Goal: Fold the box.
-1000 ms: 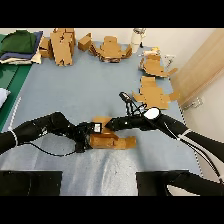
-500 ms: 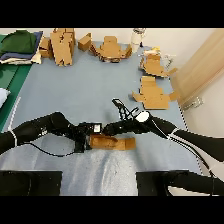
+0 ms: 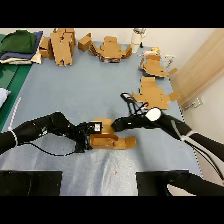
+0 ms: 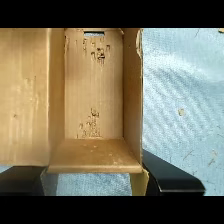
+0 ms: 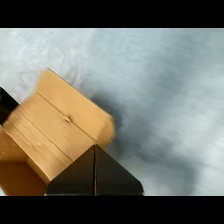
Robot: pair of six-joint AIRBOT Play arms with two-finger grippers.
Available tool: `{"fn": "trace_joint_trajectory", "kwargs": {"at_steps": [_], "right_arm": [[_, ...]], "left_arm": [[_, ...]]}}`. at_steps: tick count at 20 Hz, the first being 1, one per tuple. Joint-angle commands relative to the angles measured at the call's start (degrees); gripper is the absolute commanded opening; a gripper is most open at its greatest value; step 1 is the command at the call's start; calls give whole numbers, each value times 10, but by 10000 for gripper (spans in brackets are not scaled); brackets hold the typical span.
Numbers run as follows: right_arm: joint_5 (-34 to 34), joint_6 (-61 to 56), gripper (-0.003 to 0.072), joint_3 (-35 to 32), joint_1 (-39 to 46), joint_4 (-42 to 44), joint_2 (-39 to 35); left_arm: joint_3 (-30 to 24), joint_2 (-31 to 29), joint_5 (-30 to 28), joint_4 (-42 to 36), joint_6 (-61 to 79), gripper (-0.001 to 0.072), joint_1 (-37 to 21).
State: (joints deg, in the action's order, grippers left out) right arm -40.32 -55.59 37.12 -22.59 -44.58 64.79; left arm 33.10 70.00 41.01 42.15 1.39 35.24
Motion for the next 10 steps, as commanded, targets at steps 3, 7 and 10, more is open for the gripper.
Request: {"fn": "trace_joint_trajectory", "kwargs": {"at_steps": [3, 7, 10], "right_arm": [[-120, -9, 253, 1, 43, -199, -96], [-240, 133, 486, 0, 4, -200, -97], [-236, 158, 507, 0, -53, -204, -91]], "left_arm": [[0, 0, -1, 12, -10, 357, 0], [0, 0, -1, 15, -10, 357, 0], [0, 0, -1, 16, -10, 357, 0]]}}
